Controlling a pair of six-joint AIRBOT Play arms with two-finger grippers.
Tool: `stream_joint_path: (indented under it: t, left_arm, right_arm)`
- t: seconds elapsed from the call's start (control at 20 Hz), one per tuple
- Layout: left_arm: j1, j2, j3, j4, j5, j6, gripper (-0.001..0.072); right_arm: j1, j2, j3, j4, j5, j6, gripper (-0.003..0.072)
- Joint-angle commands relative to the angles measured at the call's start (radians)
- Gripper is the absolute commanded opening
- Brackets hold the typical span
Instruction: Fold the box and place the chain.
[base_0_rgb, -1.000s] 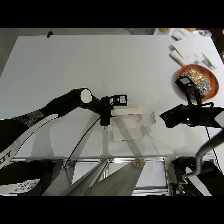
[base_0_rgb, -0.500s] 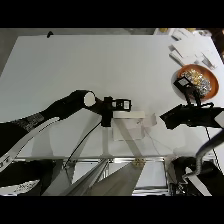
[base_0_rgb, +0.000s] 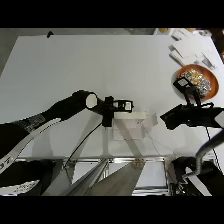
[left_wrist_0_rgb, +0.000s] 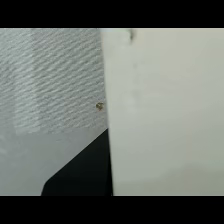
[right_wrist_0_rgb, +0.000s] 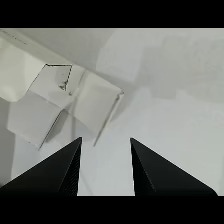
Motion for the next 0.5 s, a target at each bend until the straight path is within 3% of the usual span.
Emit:
stream_joint_path:
  t: [0.0, 0.45]
  left_arm:
    - [-0.001, -0.021, 0.001, 0.006, 0.002, -0.003, 0.0005]
    - [-0.001, -0.024, 0.001, 0.0, -0.003, -0.003, 0.0011]
  right_arm:
    - [0.001, 0.001, 0.001, 0.0, -0.001, -0.007, 0.0337]
    - [0.007, 0.001, 0.001, 0.028, 0.025, -0.143, 0.0315]
